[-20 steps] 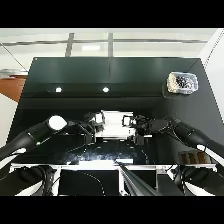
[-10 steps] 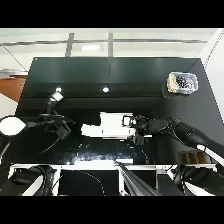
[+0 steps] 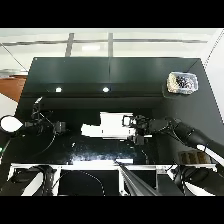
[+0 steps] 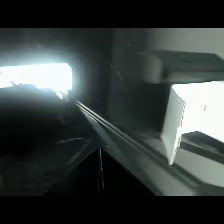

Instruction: Fold the box and place the chain.

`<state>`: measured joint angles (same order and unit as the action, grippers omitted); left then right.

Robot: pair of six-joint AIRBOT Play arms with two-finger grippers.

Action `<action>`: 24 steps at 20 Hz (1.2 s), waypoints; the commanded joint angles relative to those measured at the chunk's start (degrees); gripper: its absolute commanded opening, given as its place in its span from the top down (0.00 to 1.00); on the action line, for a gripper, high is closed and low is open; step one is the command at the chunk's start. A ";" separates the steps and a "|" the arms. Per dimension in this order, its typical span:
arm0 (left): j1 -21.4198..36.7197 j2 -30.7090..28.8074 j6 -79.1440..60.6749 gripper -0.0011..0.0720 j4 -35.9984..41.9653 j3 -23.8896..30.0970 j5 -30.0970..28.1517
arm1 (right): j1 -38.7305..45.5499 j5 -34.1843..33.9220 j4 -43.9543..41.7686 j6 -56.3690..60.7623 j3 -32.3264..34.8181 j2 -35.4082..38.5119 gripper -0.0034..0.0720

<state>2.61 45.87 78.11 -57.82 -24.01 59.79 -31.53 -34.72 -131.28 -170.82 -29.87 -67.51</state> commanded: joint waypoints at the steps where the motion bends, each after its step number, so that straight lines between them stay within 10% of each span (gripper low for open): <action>1: 0.46 7.34 -0.15 0.95 8.46 0.44 0.26 | -0.13 -0.39 0.20 0.00 0.02 -0.04 0.41; 12: -16.81 23.30 -3.15 0.91 17.29 -2.51 -12.28 | -0.13 -0.39 0.17 0.02 0.02 -0.04 0.41; 14: -18.53 23.34 -3.15 0.26 17.33 -4.68 -11.08 | -0.13 -0.39 0.17 0.02 0.02 -0.02 0.41; 15: -18.53 23.34 -3.10 0.18 17.29 -5.84 -9.33 | -0.13 -0.39 0.17 0.02 0.02 -0.04 0.41; 24: -18.71 23.21 -1.44 0.09 15.06 -15.13 2.34 | -0.13 -0.46 0.15 0.02 0.02 -0.04 0.41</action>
<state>-15.70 69.04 75.50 -42.96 -37.04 59.09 -31.64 -35.16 -131.09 -170.82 -29.89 -67.51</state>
